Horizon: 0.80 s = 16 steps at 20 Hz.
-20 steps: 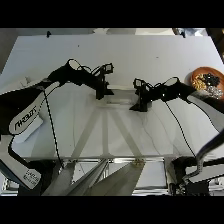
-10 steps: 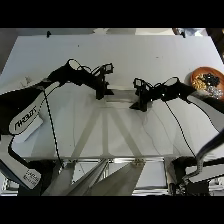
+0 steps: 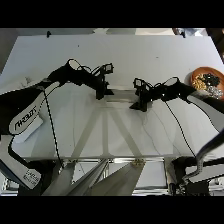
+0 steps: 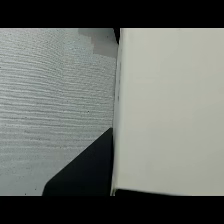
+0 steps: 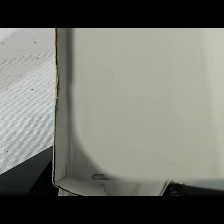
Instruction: Fold the box and place the chain.
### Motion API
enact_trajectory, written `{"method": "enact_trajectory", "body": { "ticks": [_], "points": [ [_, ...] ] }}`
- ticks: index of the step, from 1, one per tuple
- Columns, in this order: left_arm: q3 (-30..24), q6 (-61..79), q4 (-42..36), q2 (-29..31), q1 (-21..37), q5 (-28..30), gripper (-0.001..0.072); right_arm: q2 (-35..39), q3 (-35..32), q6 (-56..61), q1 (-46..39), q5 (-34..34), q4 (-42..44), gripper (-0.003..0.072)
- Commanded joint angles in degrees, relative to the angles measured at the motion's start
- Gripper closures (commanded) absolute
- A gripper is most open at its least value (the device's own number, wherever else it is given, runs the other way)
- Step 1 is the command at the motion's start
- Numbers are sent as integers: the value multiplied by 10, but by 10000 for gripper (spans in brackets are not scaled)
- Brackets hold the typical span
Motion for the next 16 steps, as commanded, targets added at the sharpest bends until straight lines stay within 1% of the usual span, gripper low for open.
{"method": "enact_trajectory", "body": {
  "ticks": [1, 10, 12, 13, 14, 16],
  "points": [
    [0, 0, 0, 0, 0, 0, 698, 0, 0, 0, 0, 0, 0, 323],
    [0, 0, 0, 0, 0, -2, 697, 0, 0, 0, 0, 0, 0, 323],
    [0, 0, 0, 0, 0, -2, 680, 0, 0, 0, 0, 0, 0, 323],
    [0, 2, -2, 0, 0, -2, 641, 0, 0, 0, 0, 0, 0, 323],
    [0, 2, -7, 0, 3, -2, 555, 0, 0, 0, 0, 0, 0, 323],
    [0, 2, -28, 1, 12, -3, 280, 0, 0, 0, 0, 0, 0, 323]
  ]
}}
